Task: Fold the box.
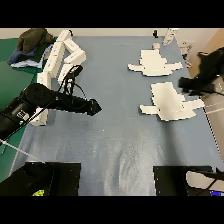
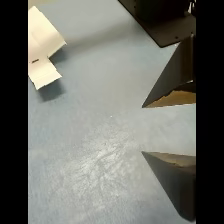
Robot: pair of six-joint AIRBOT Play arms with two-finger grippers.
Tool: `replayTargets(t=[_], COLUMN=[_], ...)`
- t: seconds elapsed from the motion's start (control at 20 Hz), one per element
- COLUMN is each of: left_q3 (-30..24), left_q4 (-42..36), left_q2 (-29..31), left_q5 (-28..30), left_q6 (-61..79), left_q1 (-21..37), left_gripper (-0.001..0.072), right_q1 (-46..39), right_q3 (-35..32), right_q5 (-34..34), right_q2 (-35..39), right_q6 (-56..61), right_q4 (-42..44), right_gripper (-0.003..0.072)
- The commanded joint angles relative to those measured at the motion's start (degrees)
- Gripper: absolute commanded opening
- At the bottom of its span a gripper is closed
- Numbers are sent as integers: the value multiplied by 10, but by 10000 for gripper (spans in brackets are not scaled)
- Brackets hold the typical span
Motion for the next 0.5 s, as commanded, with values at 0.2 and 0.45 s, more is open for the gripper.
replayTargets(t=[0.2,0.45], left_q3=[0,0], left_q4=[-12,-14], left_q2=[0,0], left_q5=[8,8], left_q6=[-44,-58], left_q1=[0,0], left_gripper=[419,419], right_q1=[-356,-401], right_q3=[90,169], right_q5=[-46,-88], right_q2=[-184,-287], right_q6=[-261,-324], right_q4=[247,333], right_gripper=[320,320])
